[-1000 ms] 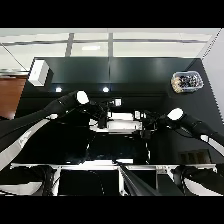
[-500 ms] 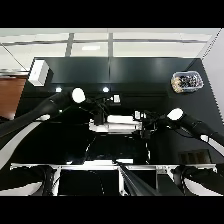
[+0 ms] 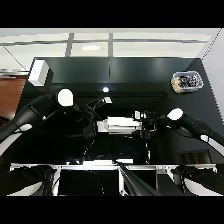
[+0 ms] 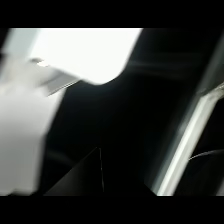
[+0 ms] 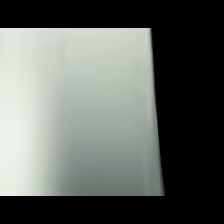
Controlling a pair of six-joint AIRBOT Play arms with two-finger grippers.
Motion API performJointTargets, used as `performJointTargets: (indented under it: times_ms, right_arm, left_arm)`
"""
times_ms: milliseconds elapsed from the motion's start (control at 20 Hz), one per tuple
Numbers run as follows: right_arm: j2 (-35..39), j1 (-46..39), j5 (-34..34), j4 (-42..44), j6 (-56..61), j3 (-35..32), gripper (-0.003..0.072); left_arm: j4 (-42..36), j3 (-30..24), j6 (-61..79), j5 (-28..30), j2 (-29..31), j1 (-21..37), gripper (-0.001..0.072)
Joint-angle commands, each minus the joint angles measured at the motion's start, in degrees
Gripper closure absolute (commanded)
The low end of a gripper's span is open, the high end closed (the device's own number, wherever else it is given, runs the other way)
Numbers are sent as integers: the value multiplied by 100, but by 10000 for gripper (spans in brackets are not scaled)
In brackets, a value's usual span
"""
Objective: Fold the box and place the chain.
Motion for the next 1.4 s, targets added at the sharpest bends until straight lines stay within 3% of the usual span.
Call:
performJointTargets:
  times_ms: [0,100,200,350,450,700,800,900,1000,1200,1350]
  right_arm:
    - [-2,7,2,2,0,-4,631]
    - [-2,7,2,2,0,-4,631]
    - [-2,7,2,2,0,-4,631]
    - [-2,7,2,2,0,-4,631]
    - [-2,7,2,2,2,-2,631]
    - [-2,7,2,2,0,-4,630]
    - [-2,7,2,2,0,-2,630]
    - [-2,7,2,2,0,-4,631]
    - [-2,7,0,2,2,-4,631]
    - [-2,7,0,4,2,-4,631]
    - [-2,7,0,2,2,-4,631]
  left_arm:
    - [-2181,-800,-238,1641,52,-28,685]
    - [-3259,-1161,164,3338,52,-28,683]
    - [-4138,-1246,935,4542,39,-26,683]
    - [-4634,-1239,1679,5327,-2,-26,683]
    - [-4210,-1237,1707,5106,-190,11,684]
    - [-3344,-876,1659,3742,-964,46,684]
    - [-2955,-660,1438,3626,-1128,46,685]
    - [-2039,-448,647,3550,-1241,55,685]
    - [-1193,-192,249,3088,-1370,55,685]
    - [-800,240,249,2813,-1257,129,685]
    - [-789,422,129,2559,-785,374,686]
